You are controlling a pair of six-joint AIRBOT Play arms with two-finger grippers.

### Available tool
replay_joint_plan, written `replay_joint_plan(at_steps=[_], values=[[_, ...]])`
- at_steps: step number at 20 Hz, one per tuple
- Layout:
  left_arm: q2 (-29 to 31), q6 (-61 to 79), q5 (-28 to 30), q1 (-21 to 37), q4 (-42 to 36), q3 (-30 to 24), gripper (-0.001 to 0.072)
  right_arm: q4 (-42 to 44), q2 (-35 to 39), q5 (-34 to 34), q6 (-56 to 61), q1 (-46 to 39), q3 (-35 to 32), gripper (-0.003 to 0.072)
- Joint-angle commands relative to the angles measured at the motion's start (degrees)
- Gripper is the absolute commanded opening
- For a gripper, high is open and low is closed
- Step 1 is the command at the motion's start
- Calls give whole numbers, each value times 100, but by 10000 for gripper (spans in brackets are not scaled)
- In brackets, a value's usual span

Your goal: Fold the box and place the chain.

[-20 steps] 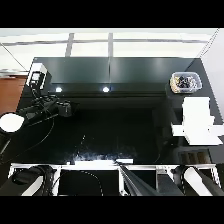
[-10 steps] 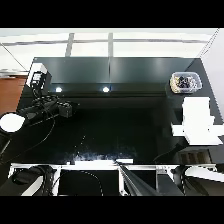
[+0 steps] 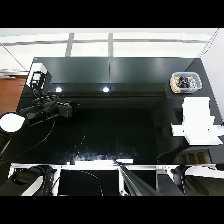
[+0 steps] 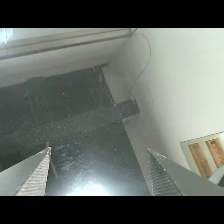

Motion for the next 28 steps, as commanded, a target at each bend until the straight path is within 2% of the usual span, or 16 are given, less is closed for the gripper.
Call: replay_joint_plan(at_steps=[1,2,3,4,6,7,9,10,13,16,21,28], values=[[-4,0,0,-2,0,4,706,-35,-203,-57,-643,-48,-44,707],[-4,-2,0,-2,0,4,706,-79,-260,-39,-632,-52,-44,628],[-4,-2,0,-2,0,4,706,-76,-275,-55,-634,-52,-44,483],[-7,-2,4,-2,0,4,706,-83,-275,-109,-634,-52,-44,459],[-7,-2,0,-2,0,4,706,-70,-275,-11,-636,-83,-44,149],[-7,-2,2,-2,0,4,706,20,-275,166,-636,-125,-44,71],[-7,-2,2,0,2,4,705,721,-269,557,-553,-302,-50,55],[-7,0,7,0,2,4,705,1040,-216,682,-435,-376,-76,16],[-4,0,24,-2,2,4,705,1440,232,656,-337,-334,-363,16],[-7,0,24,-2,2,4,704,2052,761,629,-315,-157,-951,16],[-7,0,24,-2,2,4,705,2747,1585,476,-315,885,-2013,16],[-7,-11,15,-2,-63,0,704,4076,1856,236,192,2992,-2490,17]])
